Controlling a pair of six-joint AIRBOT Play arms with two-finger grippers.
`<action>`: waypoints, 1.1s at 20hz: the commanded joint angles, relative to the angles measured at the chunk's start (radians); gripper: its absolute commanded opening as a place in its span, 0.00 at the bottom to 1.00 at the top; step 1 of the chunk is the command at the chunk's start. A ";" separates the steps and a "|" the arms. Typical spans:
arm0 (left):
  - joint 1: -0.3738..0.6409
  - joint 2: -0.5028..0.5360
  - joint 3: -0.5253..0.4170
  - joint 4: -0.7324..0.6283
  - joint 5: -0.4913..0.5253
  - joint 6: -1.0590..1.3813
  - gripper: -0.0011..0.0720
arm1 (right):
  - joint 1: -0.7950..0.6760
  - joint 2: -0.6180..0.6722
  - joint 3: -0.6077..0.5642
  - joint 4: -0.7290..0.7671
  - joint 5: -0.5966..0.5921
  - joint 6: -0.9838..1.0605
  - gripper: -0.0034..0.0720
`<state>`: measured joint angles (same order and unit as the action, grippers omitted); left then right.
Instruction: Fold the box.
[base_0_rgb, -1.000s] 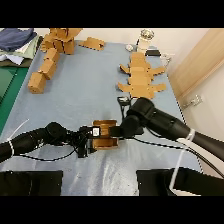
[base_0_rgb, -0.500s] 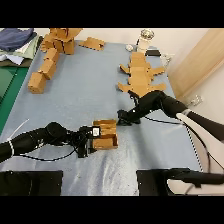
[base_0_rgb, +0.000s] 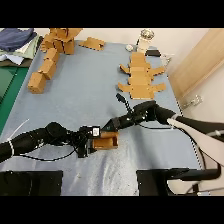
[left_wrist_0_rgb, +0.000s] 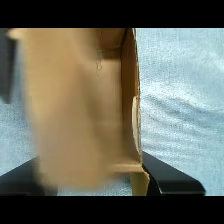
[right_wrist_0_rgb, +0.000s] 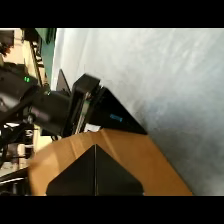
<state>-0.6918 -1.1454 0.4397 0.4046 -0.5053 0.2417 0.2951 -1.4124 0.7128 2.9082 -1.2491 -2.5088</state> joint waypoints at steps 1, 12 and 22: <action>0.000 0.000 0.001 0.000 0.000 0.000 0.73 | 0.045 0.182 -0.132 -0.050 0.149 -0.117 0.04; 0.000 0.000 0.001 0.000 0.000 0.000 0.73 | 0.438 0.606 -0.299 -0.536 0.731 -0.118 0.20; 0.000 0.000 0.001 0.000 0.000 0.000 0.73 | 0.484 0.676 -0.299 -0.873 0.649 -0.291 0.72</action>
<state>-0.6918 -1.1454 0.4397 0.4046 -0.5053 0.2413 0.7715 -0.7353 0.4149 2.1109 -0.6090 -2.7014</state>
